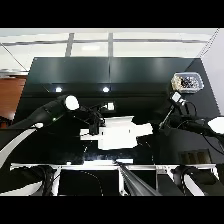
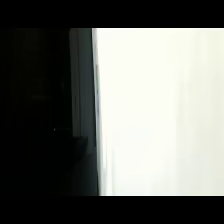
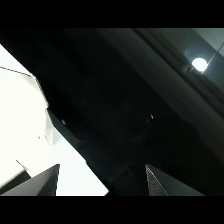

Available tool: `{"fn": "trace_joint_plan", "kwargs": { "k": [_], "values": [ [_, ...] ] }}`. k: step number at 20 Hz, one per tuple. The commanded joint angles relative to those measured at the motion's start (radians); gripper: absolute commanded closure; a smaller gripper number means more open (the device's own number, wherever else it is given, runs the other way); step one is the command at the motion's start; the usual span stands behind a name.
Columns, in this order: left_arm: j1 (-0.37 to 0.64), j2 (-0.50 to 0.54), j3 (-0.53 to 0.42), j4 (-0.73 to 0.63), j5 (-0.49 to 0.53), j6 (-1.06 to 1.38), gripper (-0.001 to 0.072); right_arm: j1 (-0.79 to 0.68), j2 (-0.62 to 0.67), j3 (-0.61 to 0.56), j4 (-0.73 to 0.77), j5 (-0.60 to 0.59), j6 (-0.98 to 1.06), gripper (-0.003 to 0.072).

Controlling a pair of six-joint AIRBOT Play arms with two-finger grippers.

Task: Fold the box and place the chain.

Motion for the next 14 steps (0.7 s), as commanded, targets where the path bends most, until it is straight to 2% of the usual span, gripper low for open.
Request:
{"fn": "trace_joint_plan", "kwargs": {
  "k": [1, 5, 7, 12, 14],
  "values": [
    [-0.016, -0.041, -0.005, -0.013, 0.039, 0.085, 0.0684, 0.004, 0.000, -0.003, -0.056, 0.060, -0.070, 0.0067],
    [-0.016, -0.044, -0.005, -0.013, 0.060, 0.095, 0.0683, 0.009, 0.000, -0.068, -0.053, 0.126, -0.107, 0.0067],
    [-0.016, -0.044, -0.005, -0.012, 0.061, 0.095, 0.0683, 0.049, 0.000, -0.111, -0.053, 0.116, -0.161, 0.0067],
    [-0.016, -0.044, -0.005, -0.012, 0.061, 0.095, 0.0683, 0.232, -0.012, -0.164, -0.061, -0.079, -0.196, 0.0067],
    [-0.016, -0.044, -0.005, -0.012, 0.061, 0.095, 0.0683, 0.306, -0.043, -0.164, -0.080, -0.097, -0.203, 0.0068]
  ]
}}
